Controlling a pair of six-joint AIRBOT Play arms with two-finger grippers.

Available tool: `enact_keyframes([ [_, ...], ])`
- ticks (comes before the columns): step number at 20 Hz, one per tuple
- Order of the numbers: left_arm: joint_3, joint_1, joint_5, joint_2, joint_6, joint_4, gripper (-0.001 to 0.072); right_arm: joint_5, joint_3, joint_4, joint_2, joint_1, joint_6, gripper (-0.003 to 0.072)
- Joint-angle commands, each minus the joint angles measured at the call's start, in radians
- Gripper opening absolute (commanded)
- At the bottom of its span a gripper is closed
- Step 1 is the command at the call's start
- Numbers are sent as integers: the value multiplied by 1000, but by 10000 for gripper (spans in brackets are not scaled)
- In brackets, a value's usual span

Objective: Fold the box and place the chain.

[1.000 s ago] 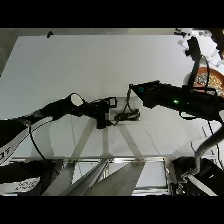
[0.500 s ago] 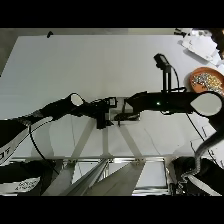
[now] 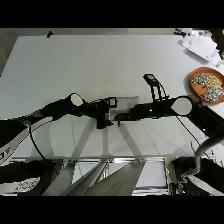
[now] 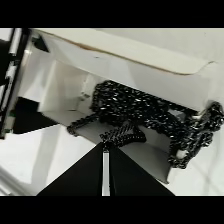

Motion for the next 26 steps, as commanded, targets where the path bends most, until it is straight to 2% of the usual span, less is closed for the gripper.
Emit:
enact_keyframes([
  [1,0,0,0,0,0,0,333,-61,-12,-8,-64,6,7,140],
  [5,0,0,0,0,0,0,333,-74,-11,39,-54,-8,-26,136],
  [8,0,0,0,0,0,0,333,46,-11,100,32,-97,-259,136],
  [11,0,0,0,0,0,0,333,201,-11,109,84,-276,-564,136],
  [13,0,0,0,0,0,0,333,282,-13,95,64,-393,-868,134],
  [15,0,0,0,0,0,0,333,259,-13,51,16,-471,-1091,136],
  [17,0,0,0,0,0,0,333,240,-12,26,-48,-489,-1389,309],
  [19,0,0,0,0,0,0,333,227,-12,34,-107,-457,-1607,587],
  [20,0,0,0,0,0,0,333,205,-12,34,-133,-430,-1640,611],
  [26,0,0,0,0,0,0,333,79,-12,62,-251,-301,-1651,611],
])
